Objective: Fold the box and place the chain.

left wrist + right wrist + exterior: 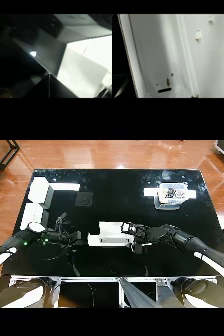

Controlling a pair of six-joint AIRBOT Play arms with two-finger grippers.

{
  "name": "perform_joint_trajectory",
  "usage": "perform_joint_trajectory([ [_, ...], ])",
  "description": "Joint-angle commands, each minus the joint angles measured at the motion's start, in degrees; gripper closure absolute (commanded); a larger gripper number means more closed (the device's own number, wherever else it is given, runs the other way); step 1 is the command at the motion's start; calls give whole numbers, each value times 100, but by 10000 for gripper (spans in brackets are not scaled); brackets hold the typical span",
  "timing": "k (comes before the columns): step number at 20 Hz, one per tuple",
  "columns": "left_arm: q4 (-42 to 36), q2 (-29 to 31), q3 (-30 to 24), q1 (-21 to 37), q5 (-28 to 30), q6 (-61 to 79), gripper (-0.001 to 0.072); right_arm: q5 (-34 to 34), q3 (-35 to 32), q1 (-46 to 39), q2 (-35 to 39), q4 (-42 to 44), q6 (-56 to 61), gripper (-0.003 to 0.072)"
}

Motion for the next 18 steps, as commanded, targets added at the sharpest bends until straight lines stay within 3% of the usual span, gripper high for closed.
perform_joint_trajectory([
  [1,-208,-17,-105,-125,487,155,690,0,2,0,2,0,2,556],
  [18,-1106,-232,-105,-186,-66,1178,690,2,2,2,2,0,2,556],
])
